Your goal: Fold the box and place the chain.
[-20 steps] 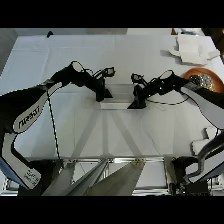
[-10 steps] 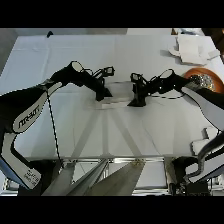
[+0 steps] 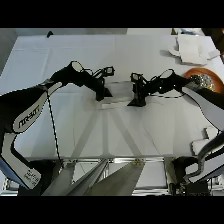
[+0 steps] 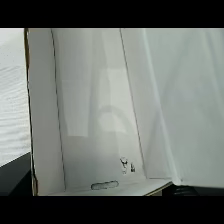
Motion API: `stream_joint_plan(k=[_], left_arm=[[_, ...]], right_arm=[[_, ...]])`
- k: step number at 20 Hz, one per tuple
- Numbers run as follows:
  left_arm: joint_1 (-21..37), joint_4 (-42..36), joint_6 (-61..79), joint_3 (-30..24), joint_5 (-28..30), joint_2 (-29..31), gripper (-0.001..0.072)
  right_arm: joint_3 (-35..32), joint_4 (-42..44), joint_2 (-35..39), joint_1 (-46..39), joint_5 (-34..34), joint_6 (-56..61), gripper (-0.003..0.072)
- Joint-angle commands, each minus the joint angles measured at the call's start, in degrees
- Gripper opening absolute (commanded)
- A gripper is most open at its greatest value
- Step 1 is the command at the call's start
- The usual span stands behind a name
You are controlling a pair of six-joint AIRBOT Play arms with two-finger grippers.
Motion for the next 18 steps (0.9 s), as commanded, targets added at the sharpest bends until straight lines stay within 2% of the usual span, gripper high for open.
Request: stream_joint_plan(k=[1, 6, 13, 18], left_arm=[[0.0, 0.0, 0.0, 0.0, -0.2, 0.0, 0.0011], [0.0, 0.0, 0.0, 0.0, -0.2, 0.0, 0.0011], [0.0, 0.0, 0.0, 0.0, -0.2, 0.0, 0.0011], [0.0, 0.0, 0.0, 0.0, -0.2, 0.0, 0.0011]], right_arm=[[0.0, -0.2, 0.3, 0.0, 1.2, 0.0, 0.0664], [-0.5, -0.1, 2.6, 0.0, 1.3, 0.0, 0.0664], [-3.9, 3.9, 2.6, 0.5, 1.1, -6.1, 0.0664], [-4.0, 4.3, 2.6, 0.5, 1.0, -6.2, 0.0658]])
